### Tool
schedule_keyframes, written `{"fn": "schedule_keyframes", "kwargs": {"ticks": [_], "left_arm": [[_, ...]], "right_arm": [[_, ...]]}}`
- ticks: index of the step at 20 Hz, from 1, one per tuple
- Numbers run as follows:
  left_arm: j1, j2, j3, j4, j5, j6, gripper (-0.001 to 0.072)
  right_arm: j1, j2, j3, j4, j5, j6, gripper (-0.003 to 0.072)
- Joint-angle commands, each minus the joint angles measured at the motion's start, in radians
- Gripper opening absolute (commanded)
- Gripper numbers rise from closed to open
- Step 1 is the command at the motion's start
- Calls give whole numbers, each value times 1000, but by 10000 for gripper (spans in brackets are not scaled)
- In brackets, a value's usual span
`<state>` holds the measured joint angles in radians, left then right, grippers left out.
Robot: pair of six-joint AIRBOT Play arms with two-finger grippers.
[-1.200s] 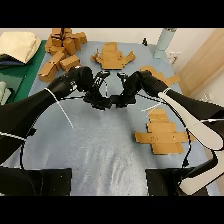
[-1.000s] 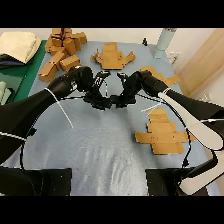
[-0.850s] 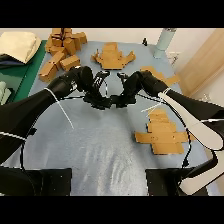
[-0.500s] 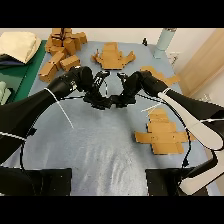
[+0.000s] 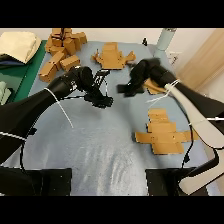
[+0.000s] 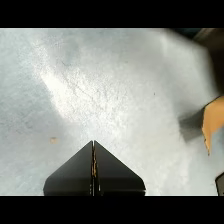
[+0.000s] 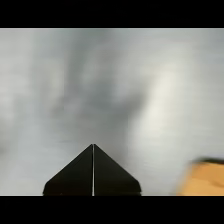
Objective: Fold the box.
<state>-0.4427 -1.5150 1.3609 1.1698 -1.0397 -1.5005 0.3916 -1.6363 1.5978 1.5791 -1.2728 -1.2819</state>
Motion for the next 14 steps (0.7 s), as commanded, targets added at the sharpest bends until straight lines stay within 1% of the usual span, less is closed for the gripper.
{"fn": "schedule_keyframes", "kwargs": {"ticks": [1,2,3,4,5,6,7,8,10,11,13,14], "left_arm": [[0,-1,1,-1,28,-8,14],[0,-2,1,-1,33,-7,14],[0,-4,1,-3,46,-7,14],[0,-6,1,-6,52,-7,15],[0,-6,1,-6,53,-6,16],[0,-6,1,-8,52,-6,66],[0,-6,1,-9,50,-7,417],[0,-6,1,-16,49,-8,680],[0,-6,1,-43,48,-8,669],[0,-6,1,-66,40,-7,669],[0,-6,1,-109,29,-6,669],[0,-6,1,-132,16,0,669]], "right_arm": [[-130,36,110,-503,-341,17,47],[-187,44,103,-574,-413,-8,229],[-258,56,82,-591,-456,-33,444],[-328,71,47,-572,-473,-45,466],[-402,92,-7,-543,-473,-45,466],[-468,113,-65,-523,-472,-44,466],[-535,139,-136,-507,-463,-45,466],[-596,166,-208,-482,-447,-49,465],[-703,217,-330,-384,-381,-142,465],[-755,237,-382,-308,-349,-214,466],[-851,247,-450,-170,-310,-333,466],[-896,246,-473,-132,-295,-374,466]]}}
